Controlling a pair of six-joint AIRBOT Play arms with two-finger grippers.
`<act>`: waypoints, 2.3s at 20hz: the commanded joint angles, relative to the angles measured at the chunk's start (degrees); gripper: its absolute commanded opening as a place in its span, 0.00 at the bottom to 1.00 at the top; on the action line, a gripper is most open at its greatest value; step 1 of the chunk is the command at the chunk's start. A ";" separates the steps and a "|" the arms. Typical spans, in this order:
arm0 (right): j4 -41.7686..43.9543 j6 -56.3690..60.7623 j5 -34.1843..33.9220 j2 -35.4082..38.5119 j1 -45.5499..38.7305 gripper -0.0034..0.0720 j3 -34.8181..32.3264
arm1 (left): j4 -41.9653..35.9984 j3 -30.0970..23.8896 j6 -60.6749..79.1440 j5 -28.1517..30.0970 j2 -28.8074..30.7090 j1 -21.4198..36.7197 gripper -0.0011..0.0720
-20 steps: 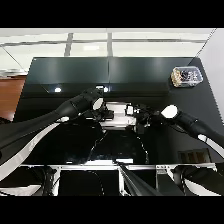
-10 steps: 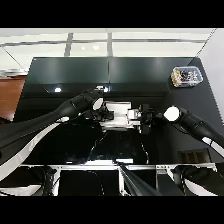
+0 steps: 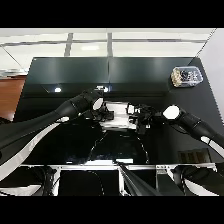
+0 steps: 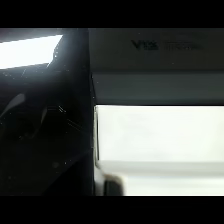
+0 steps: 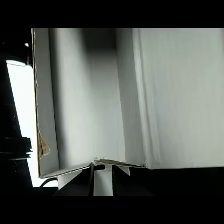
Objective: Fold the box and place the chain.
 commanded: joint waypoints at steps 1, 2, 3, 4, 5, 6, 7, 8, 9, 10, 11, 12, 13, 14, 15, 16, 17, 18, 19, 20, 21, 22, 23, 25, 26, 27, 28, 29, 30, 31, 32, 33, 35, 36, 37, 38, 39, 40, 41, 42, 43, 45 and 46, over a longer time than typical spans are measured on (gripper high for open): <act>5.14 0.00 -0.24 -1.60 0.79 0.21 0.02 | -0.02 0.02 -0.04 0.13 0.00 0.04 0.05; 5.44 0.02 -0.37 -1.97 0.90 0.21 0.02 | -0.07 0.02 -0.04 0.13 0.00 0.04 0.05; 6.54 0.02 -0.39 -2.34 0.90 0.21 0.02 | -0.09 0.02 -0.04 0.13 0.00 0.04 0.05; 7.91 0.00 -0.42 -2.69 0.90 0.21 0.02 | -0.09 0.02 -0.04 0.13 0.00 0.04 0.05; 9.75 0.00 -0.79 -3.06 0.90 0.22 0.02 | -0.09 0.02 -0.04 0.13 0.00 0.04 0.05; 11.45 0.00 -1.75 -3.32 0.90 0.22 0.02 | -0.11 0.02 -0.04 0.13 0.00 0.04 0.05; 12.48 0.00 -3.06 -3.43 0.87 0.22 0.02 | -0.33 0.02 -0.04 0.13 0.00 0.04 0.05; 12.55 0.00 -3.87 -3.45 0.87 0.21 0.02 | -0.50 0.02 -0.04 0.13 0.00 0.04 0.05; 12.41 0.00 -3.91 -3.45 0.87 0.21 0.02 | -0.52 0.02 -0.04 0.13 0.00 0.04 0.05; 12.39 0.00 -3.85 -3.45 0.87 0.21 0.02 | -0.55 0.02 -0.04 0.11 0.00 0.04 0.05; 12.39 0.02 -3.85 -3.45 0.87 0.21 0.02 | -0.52 0.02 -0.04 0.11 0.00 0.04 0.05; 12.39 0.04 -3.82 -3.45 0.87 0.21 0.02 | -0.52 0.02 -0.04 0.11 0.00 0.04 0.05; 12.41 0.26 -3.80 -3.45 0.87 0.21 0.02 | -0.52 0.02 -0.04 0.11 0.00 0.04 0.05; 12.41 0.92 -3.80 -3.45 0.87 0.24 0.02 | -0.52 0.02 -0.04 0.13 0.00 0.04 0.05; 12.41 1.68 -3.85 -3.45 0.87 0.46 0.02 | -0.52 0.02 -0.04 0.13 0.00 0.04 0.05; 12.33 1.70 -3.82 -3.45 0.87 0.41 0.02 | -0.52 0.02 -0.04 0.13 0.00 0.04 0.05; 12.37 1.77 -3.58 -3.43 0.87 0.15 0.02 | -0.52 0.02 -0.04 0.13 0.00 0.04 0.05; 12.41 2.08 -3.61 -3.43 0.87 0.18 0.02 | -0.52 0.02 -0.04 0.13 0.00 0.04 0.05; 12.41 3.04 -3.91 -3.45 0.87 0.57 0.02 | -0.52 0.02 -0.04 0.13 0.00 0.04 0.05; 12.37 3.41 -4.02 -3.43 0.85 0.71 0.02 | -0.52 0.02 -0.04 0.11 0.00 0.04 0.05; 12.35 3.43 -4.02 -3.43 0.85 0.71 0.02 | -0.52 0.02 -0.04 0.13 0.00 0.04 0.05; 12.35 3.43 -4.02 -3.43 0.85 0.67 0.02 | -0.52 0.02 -0.04 0.13 0.00 0.04 0.05; 12.31 3.72 -4.00 -3.32 0.81 0.44 0.02 | -0.52 0.02 -0.04 0.13 0.00 0.04 0.05; 10.05 8.37 -3.43 -2.10 -0.09 0.06 0.07 | -0.52 0.02 -0.04 0.11 0.00 0.04 0.05; 7.93 12.98 -2.67 -0.72 -1.11 0.06 0.11 | -0.52 0.02 -0.02 0.11 0.00 0.04 0.05; 4.74 19.47 -0.68 1.09 -2.91 0.06 0.46 | -0.52 0.02 -0.04 0.11 0.00 0.04 0.05; 1.38 26.69 2.47 3.10 -5.29 0.06 1.07 | -0.52 0.02 -0.04 0.11 0.00 0.04 0.05; -1.86 34.40 6.34 5.31 -8.50 0.06 1.77 | -0.52 0.02 -0.04 0.11 0.00 0.04 0.05; -5.11 42.12 10.27 7.50 -12.44 0.06 2.34 | -0.52 0.02 -0.04 0.11 0.00 0.04 0.05; -8.90 50.36 13.90 9.33 -17.53 0.06 2.56 | -0.52 0.02 -0.04 0.11 0.00 0.04 0.05; -12.81 58.84 17.31 9.92 -23.34 0.06 2.51 | -0.52 0.02 -0.04 0.09 0.00 0.04 0.05; -15.08 64.48 20.06 9.62 -28.85 0.06 2.14 | -0.52 0.02 -0.04 0.07 0.00 0.04 0.05; -11.28 67.56 21.38 8.68 -38.47 0.06 -1.31 | -0.55 0.02 -0.02 0.11 0.00 0.07 0.05; -6.62 67.38 21.79 7.69 -41.57 0.06 -3.67 | -0.59 0.02 -0.04 0.11 0.00 0.04 0.05; -2.91 66.73 21.88 6.34 -42.75 0.06 -5.60 | -0.72 0.02 -0.02 0.11 0.00 0.07 0.05; 0.31 64.94 22.08 4.46 -42.49 0.06 -7.17 | -0.72 0.02 -0.04 0.09 0.00 0.04 0.05; 2.86 63.63 22.84 2.43 -41.38 0.06 -7.76 | -0.92 0.02 -0.04 0.07 0.00 0.04 0.05; 5.46 61.51 23.67 0.17 -39.36 0.06 -7.78 | -0.96 0.02 -0.04 0.04 0.00 0.04 0.05; 7.63 59.69 23.52 -1.79 -36.89 0.06 -7.78 | -0.98 0.02 -0.02 0.04 0.00 0.04 0.05; 9.20 58.69 22.36 -3.69 -33.77 0.06 -7.78 | -0.96 0.02 -0.04 0.07 0.00 0.04 0.05; 10.78 58.66 20.55 -5.46 -30.25 0.06 -7.76 | -0.94 0.02 -0.04 0.07 0.00 0.04 0.05; 14.97 56.52 18.43 -7.82 -24.44 0.06 -6.97 | -0.94 0.02 -0.04 0.07 0.00 0.04 0.05; 15.45 55.78 17.92 -8.11 -22.47 0.06 -6.10 | -0.94 0.02 -0.02 0.07 0.00 0.04 0.05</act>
